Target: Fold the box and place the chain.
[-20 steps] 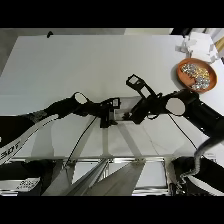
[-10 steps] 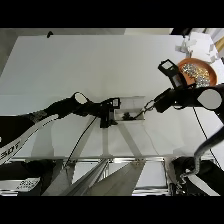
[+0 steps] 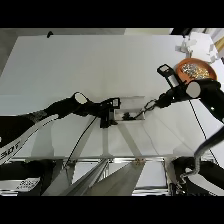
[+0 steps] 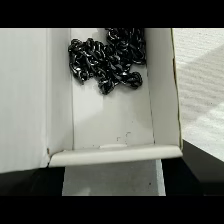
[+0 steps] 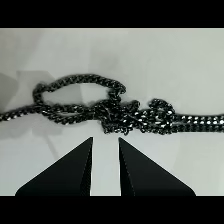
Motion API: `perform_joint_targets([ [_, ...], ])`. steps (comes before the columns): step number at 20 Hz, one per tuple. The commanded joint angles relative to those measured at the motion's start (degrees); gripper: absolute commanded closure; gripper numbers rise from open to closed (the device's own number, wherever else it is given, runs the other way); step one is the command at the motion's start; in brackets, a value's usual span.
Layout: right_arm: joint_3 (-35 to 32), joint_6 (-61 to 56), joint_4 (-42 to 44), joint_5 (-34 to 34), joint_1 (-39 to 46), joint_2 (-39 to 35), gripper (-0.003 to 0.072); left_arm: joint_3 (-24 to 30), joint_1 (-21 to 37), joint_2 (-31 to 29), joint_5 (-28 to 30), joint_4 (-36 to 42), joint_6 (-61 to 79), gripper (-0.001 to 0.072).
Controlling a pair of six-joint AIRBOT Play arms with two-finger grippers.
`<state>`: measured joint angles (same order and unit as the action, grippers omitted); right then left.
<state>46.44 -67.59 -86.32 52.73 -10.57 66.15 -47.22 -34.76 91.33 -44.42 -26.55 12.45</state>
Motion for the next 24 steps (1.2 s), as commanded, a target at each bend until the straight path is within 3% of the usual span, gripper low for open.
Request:
perform_joint_targets([
  [1,-0.02,1.29,-0.96,-1.16,0.22,5.64,0.0513,0.02,0.04,-0.04,0.00,0.00,0.00,0.0504],
  [15,-0.02,1.60,-2.36,-3.76,0.22,9.94,0.0536,0.02,0.04,-0.04,0.00,0.00,0.00,0.0504],
  [17,-0.02,1.60,-2.36,-3.58,0.22,10.78,0.0672,0.02,0.04,-0.04,0.00,0.00,0.00,0.0504],
  [21,-0.02,1.60,-2.38,-1.95,0.20,8.94,0.0673,0.02,0.04,-0.04,0.00,0.00,0.00,0.0504],
  [24,-0.02,1.42,-2.29,0.92,0.15,3.63,0.0673,0.02,0.04,-0.04,0.00,0.00,0.00,0.0504],
])
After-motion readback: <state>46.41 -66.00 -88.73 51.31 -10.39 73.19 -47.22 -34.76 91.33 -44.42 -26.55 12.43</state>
